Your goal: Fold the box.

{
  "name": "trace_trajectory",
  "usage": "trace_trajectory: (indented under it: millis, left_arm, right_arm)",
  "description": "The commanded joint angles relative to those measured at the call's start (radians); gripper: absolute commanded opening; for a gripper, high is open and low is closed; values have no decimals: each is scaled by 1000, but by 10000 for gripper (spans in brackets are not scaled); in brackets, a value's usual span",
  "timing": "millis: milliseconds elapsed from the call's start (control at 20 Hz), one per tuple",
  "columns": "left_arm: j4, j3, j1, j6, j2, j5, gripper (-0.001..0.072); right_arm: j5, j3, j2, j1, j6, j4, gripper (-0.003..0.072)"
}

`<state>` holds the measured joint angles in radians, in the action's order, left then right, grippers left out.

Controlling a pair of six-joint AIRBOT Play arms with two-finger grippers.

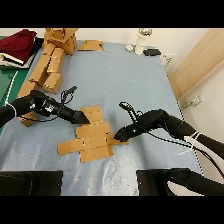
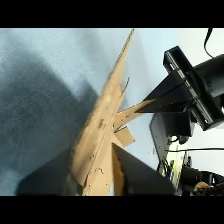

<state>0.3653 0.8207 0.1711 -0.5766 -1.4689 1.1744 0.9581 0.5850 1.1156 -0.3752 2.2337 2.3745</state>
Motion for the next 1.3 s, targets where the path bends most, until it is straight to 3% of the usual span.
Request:
trace_trajectory:
  millis: [0, 50, 100, 250, 300, 400, 450, 600, 750, 800, 850, 900, 1100, 1250]
  left_arm:
    - [-30, 0, 3, 38, -27, 23, 224]
    - [-29, 0, 4, 47, -32, 33, 215]
    - [-29, 0, 4, 64, -35, 42, 26]
    - [-33, 1, 4, 93, -35, 40, 13]
    - [-36, 1, 4, 109, -35, 42, 13]
    - [-66, 1, 4, 154, -33, 60, 13]
    - [-90, 1, 4, 178, -30, 67, 13]
    - [-152, 1, 24, 243, 15, 71, 11]
    - [-143, 0, 106, 301, 103, -23, 11]
    - [-141, -1, 139, 330, 126, -57, 11]
    - [-143, -5, 176, 356, 145, -110, 11]
    - [-147, -9, 210, 393, 157, -161, 11]
    - [-167, -24, 316, 556, 173, -303, 11]
    - [-217, -52, 354, 641, 174, -334, 11]
  right_arm:
    - [-1, 0, 0, -1, -5, -8, 2]
    - [-1, 0, 0, -1, -9, -8, 3]
    - [-1, 0, 0, -1, -9, -8, 3]
    - [-13, 0, -1, -1, -8, -8, 5]
    - [-21, 0, -1, 0, -8, -8, 40]
    - [-22, 25, -2, 2, -15, -26, 349]
    - [-22, 56, -2, 2, -55, -80, 380]
    - [8, 217, -2, 27, -297, -388, 372]
    - [94, 399, -13, 48, -452, -582, 352]
    - [119, 449, -23, 51, -492, -599, 252]
    - [142, 484, -36, 51, -526, -594, 46]
    - [164, 504, -48, 51, -552, -573, 4]
    - [334, 484, -72, 47, -614, -461, 3]
    - [347, 362, -119, -11, -695, -484, 4]
